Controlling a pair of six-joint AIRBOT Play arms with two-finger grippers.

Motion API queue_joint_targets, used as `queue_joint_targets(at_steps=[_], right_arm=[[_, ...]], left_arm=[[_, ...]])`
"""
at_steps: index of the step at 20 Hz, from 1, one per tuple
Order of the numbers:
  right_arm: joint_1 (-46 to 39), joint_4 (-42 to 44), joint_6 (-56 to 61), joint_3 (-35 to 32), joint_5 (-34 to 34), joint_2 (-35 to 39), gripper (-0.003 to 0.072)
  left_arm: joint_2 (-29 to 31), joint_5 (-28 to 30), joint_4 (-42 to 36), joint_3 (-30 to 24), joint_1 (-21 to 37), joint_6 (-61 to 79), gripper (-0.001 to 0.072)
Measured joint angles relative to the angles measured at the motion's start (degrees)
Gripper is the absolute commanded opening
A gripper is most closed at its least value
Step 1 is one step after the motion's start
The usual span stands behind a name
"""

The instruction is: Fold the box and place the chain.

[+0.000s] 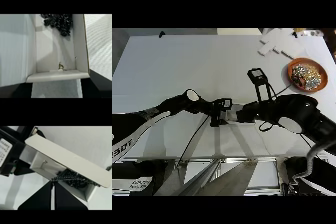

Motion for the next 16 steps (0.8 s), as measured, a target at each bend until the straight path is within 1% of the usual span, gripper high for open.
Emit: queue_joint_targets(at_steps=[2,7,10,11,12,14,16], right_arm=[[0.00,0.92,-1.01,-0.98,-2.12,-1.53,0.0131],[0.00,6.36,-7.72,-1.86,-6.58,-2.99,0.0132],[-0.61,7.69,-10.93,-1.33,-7.45,-1.20,0.0140],[-1.51,7.74,-11.72,-0.76,-7.37,-0.04,0.0253],[-3.06,7.58,-12.48,0.02,-7.30,1.36,0.0305],[-7.80,6.95,-13.38,1.77,-5.90,3.76,0.0306],[-14.27,5.35,-13.90,2.97,-3.39,4.76,0.0306]], left_arm=[[0.00,0.00,0.00,0.00,0.00,0.00,0.0009],[0.02,0.00,0.00,0.00,0.00,0.00,0.0009],[0.00,0.00,0.00,0.00,0.00,0.00,0.0009],[0.02,0.00,0.00,0.00,0.00,0.00,0.0009],[0.00,0.00,0.00,0.00,0.00,0.00,0.0009],[0.00,0.00,0.00,0.00,0.00,0.00,0.0009],[0.00,0.00,0.00,0.00,0.00,0.00,0.0009]])
